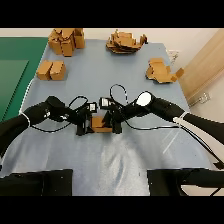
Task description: Fold the box.
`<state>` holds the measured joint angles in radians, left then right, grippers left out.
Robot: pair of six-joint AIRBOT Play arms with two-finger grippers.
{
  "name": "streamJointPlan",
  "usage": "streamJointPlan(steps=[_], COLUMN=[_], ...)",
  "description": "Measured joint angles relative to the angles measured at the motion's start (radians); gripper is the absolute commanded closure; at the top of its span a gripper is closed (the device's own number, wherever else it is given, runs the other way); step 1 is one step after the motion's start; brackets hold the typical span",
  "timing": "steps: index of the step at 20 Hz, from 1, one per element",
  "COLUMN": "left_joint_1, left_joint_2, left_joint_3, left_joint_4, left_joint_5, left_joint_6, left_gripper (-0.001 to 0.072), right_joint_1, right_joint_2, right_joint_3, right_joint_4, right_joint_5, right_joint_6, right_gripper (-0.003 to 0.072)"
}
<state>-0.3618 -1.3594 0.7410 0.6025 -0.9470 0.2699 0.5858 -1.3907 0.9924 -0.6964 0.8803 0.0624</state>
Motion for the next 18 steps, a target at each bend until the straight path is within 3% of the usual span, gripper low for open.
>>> streamJointPlan(steps=[1,3,6,7,18], left_joint_1=[0.000,0.000,0.000,0.000,0.000], left_joint_2=[0.001,0.000,0.000,0.000,0.000], left_joint_3=[0.000,0.000,0.000,0.000,0.000], left_joint_4=[0.002,0.002,0.003,0.004,0.005], left_joint_5=[-0.002,0.005,0.006,0.006,0.018], left_joint_6=[0.000,-0.001,-0.002,-0.001,0.003], left_gripper=[0.0593,0.0593,0.0593,0.0593,0.0593], right_joint_1=[0.000,-0.001,0.000,0.000,0.000], right_joint_2=[0.001,0.002,0.002,0.002,-0.029], right_joint_3=[0.002,0.003,0.004,0.004,0.002], right_joint_4=[0.001,0.002,0.003,0.003,-0.027], right_joint_5=[0.000,0.002,0.013,0.018,0.074], right_joint_6=[0.000,0.014,0.034,0.040,0.092], right_gripper=[0.0464,0.0580,0.0606,0.0669,0.0680])
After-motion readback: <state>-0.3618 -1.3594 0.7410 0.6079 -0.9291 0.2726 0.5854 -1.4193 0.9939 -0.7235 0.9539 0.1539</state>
